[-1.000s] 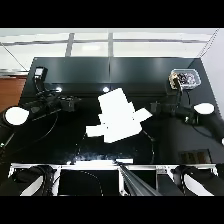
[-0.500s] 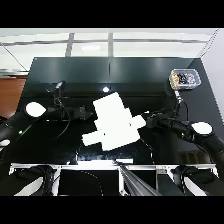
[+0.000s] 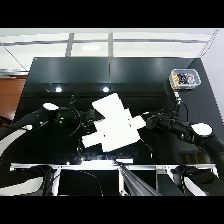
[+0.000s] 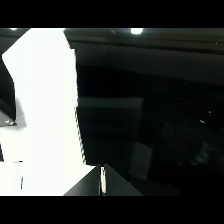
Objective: Fold the box and place the chain.
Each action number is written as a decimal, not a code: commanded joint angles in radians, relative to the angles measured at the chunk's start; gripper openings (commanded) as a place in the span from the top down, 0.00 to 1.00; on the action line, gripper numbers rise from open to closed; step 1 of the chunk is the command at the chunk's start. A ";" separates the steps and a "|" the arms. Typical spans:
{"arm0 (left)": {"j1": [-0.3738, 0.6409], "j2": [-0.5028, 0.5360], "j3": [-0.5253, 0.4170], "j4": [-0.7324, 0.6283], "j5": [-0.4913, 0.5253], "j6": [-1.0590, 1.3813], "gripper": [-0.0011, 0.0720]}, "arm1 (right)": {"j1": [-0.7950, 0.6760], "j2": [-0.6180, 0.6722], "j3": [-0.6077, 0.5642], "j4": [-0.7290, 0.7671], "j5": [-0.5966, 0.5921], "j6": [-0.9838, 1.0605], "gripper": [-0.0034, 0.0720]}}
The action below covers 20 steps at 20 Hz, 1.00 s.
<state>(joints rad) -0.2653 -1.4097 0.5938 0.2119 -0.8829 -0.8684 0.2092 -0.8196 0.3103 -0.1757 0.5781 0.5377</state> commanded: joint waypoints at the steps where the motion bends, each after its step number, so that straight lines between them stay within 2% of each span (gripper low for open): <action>1: 0.011 -0.087 0.003 -0.188 -0.113 0.246 0.02 | 0.001 0.000 0.000 -0.001 0.003 -0.001 0.93; 4: 0.054 -0.126 0.024 -0.154 -0.254 0.344 0.02 | 0.001 0.000 0.000 -0.001 0.005 -0.001 0.93; 7: 0.069 -0.167 0.099 0.036 -0.377 0.343 0.04 | 0.001 0.000 0.000 -0.002 0.004 -0.001 0.93; 13: 0.013 -0.191 0.195 0.171 -0.401 0.344 0.05 | 0.001 0.000 0.000 -0.008 0.005 0.000 0.93; 14: 0.013 -0.191 0.200 0.188 -0.399 0.344 0.09 | 0.001 0.000 0.000 -0.008 0.005 0.000 0.93; 15: 0.013 -0.191 0.200 0.197 -0.391 0.344 0.21 | 0.001 0.000 0.000 -0.008 0.005 0.000 0.93; 16: 0.013 -0.191 0.200 0.200 -0.379 0.344 0.29 | 0.001 0.000 0.000 -0.008 0.005 0.000 0.93; 18: 0.011 -0.191 0.200 0.195 -0.359 0.345 0.33 | 0.001 0.000 0.000 -0.008 0.005 0.000 0.93; 19: 0.011 -0.192 0.200 0.189 -0.348 0.344 0.40 | 0.001 0.000 0.000 -0.009 0.006 0.000 0.93; 20: 0.012 -0.194 0.200 0.172 -0.357 0.345 0.65 | 0.001 0.000 0.000 -0.009 0.019 0.000 0.93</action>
<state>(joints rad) -0.2516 -1.6005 0.7887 0.3889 -1.2472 -0.5262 0.2092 -0.8196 0.3103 -0.1833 0.5846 0.5365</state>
